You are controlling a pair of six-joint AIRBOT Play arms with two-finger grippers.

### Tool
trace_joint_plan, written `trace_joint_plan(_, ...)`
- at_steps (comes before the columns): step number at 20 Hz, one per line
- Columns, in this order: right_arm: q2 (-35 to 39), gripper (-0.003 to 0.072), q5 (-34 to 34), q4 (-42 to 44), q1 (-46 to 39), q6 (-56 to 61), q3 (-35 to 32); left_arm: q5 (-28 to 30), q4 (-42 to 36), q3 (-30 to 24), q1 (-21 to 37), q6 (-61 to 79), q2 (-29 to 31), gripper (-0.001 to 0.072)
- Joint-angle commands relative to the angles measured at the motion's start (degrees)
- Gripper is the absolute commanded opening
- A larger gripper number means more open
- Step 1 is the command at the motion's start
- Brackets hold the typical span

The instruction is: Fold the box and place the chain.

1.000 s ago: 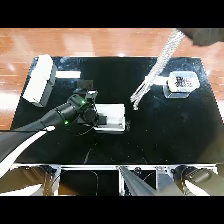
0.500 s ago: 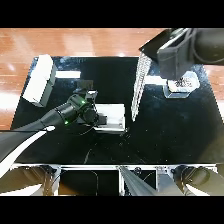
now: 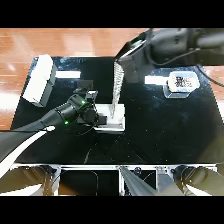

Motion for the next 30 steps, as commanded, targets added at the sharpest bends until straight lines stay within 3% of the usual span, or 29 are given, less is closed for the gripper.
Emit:
trace_joint_plan(1,-2.23,0.0033,0.61,1.84,1.18,-0.26,0.0,-0.09,0.15,0.0,0.0,0.02,0.0,0.002)
trace_joint_plan(6,-2.43,0.0034,4.35,1.88,2.27,0.81,-3.91,-0.07,0.28,0.0,0.0,0.02,0.0,0.0019)
trace_joint_plan(12,-2.47,0.0034,1.29,1.75,3.48,0.76,-13.97,0.02,0.28,0.0,0.0,0.02,0.0,0.002)
trace_joint_plan(19,-3.76,0.0034,0.44,1.25,3.45,0.79,-20.68,0.09,0.26,0.0,0.0,0.02,0.0,0.0019)
trace_joint_plan(24,-5.95,0.0034,-5.49,1.27,3.45,0.81,-29.35,0.11,0.26,0.0,0.0,0.02,0.0,0.0019)
trace_joint_plan(30,-12.04,0.0033,-8.09,1.81,2.03,1.05,-29.99,0.33,0.26,0.0,0.0,0.02,0.0,0.002)
